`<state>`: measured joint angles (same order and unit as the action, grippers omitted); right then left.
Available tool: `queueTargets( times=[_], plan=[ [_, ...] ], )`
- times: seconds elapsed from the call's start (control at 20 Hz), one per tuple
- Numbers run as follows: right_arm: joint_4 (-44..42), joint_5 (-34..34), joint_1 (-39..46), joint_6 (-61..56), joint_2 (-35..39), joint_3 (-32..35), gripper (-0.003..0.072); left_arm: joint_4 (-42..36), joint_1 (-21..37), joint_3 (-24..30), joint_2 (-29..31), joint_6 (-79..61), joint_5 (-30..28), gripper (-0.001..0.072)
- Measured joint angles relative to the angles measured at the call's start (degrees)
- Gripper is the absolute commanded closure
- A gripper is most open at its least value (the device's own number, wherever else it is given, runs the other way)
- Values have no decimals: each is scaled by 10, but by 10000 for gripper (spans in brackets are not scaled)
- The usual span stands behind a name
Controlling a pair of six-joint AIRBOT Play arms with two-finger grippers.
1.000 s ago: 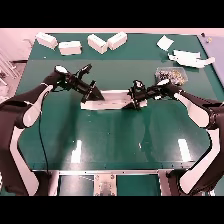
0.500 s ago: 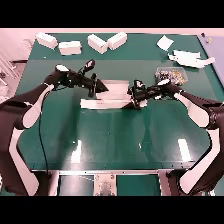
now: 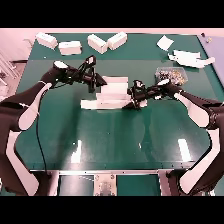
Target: Fold the box and place the chain.
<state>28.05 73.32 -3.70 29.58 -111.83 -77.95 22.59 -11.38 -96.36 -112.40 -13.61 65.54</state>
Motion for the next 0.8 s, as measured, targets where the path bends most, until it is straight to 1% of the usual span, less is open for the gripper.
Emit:
queueTargets(
  times=[0.4, 0.8],
  plan=[
    [2, 1, 0, 0, 0, 0, 139, 58, -26, 33, -2, 2, -56, 687],
    [0, 1, 0, 0, 0, 0, 139, 79, -31, 40, -2, 2, -70, 685]
  ],
)
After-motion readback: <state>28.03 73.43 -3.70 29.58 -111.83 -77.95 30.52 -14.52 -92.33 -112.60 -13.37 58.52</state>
